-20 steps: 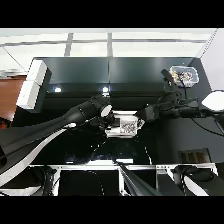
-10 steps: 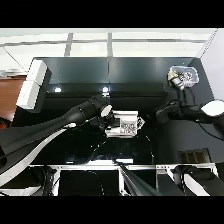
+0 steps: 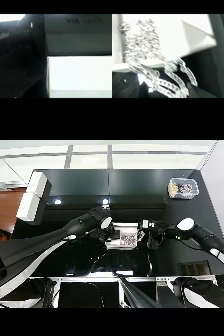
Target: Fold the box and place the chain.
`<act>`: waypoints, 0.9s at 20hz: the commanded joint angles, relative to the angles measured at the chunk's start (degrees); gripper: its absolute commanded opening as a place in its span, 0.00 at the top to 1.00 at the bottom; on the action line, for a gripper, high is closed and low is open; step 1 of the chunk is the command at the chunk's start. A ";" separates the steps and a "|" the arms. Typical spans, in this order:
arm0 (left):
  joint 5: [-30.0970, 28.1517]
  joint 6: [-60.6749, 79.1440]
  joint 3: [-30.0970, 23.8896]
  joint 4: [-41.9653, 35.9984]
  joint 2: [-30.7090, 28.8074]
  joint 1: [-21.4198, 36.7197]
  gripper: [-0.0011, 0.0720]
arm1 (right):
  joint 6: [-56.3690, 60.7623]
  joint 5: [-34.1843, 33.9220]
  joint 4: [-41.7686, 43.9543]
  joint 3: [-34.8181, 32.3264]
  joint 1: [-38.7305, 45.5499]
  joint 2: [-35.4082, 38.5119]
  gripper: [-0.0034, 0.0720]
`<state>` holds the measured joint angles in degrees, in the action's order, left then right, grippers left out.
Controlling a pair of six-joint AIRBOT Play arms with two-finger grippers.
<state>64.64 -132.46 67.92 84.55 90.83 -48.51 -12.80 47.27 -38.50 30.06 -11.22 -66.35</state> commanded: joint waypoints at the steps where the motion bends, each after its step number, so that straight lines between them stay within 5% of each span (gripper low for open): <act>1: 0.09 0.00 0.04 0.00 0.00 0.00 0.94 | -6.32 -1.03 1.49 -0.13 -1.90 -2.82 0.01; 5: 0.17 0.02 0.04 -0.02 0.00 0.00 0.94 | -7.41 -4.63 1.49 -0.11 -2.12 -3.80 0.01; 6: 0.15 0.02 0.04 -0.02 0.00 0.00 0.94 | -7.37 -4.98 1.46 -0.13 -2.10 -3.82 0.07; 11: 0.13 0.02 0.04 -0.02 0.00 0.00 0.95 | -2.23 -4.83 1.38 -0.11 -2.10 -3.67 0.94; 18: 0.11 0.00 0.04 -0.02 0.00 0.00 0.94 | 24.44 -3.93 -5.29 0.61 0.72 7.80 0.94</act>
<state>64.88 -132.42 67.92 84.53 90.83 -48.51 -2.79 42.59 -39.57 30.20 -11.92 -63.68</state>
